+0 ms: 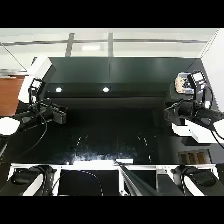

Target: Fold the box and place the chain.

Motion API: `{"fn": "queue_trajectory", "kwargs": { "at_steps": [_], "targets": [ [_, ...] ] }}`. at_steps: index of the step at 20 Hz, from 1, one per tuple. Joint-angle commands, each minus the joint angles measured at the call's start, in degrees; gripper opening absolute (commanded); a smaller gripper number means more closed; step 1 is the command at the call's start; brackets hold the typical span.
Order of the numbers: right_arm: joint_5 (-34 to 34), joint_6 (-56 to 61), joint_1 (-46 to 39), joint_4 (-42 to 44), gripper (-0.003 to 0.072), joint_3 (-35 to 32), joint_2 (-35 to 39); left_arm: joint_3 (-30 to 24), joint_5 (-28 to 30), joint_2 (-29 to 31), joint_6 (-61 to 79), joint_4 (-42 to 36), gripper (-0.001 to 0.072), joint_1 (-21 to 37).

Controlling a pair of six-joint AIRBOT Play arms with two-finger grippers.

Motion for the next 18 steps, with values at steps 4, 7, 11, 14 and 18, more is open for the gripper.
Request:
{"fn": "queue_trajectory", "kwargs": {
  "at_steps": [4, 7, 11, 14, 18],
  "targets": [
    [0.0, 0.0, 0.1, 0.0, 0.0004, 0.0, 0.1, 0.0, 0.0, 0.0, 0.0, 0.0, 0.0027, 0.0],
    [0.0, 0.0, 0.1, 0.0, 0.0004, 0.0, 0.1, 0.0, 0.0, 0.0, 0.0, 0.0, 0.0027, 0.0],
    [0.0, 0.0, 0.1, 0.0, 0.0003, 0.0, 0.1, 0.0, 0.0, 0.0, 0.0, 0.0, 0.0027, 0.0],
    [-0.1, 0.0, 0.1, 0.1, 0.0004, 0.0, 0.1, 0.0, 0.0, 0.0, 0.0, 0.0, 0.0027, 0.0],
    [-6.9, 0.0, 0.1, 6.1, 0.0003, 0.0, 0.0, 0.0, 1.3, 0.0, 0.0, 0.0, 0.0027, 0.0]
  ]
}}
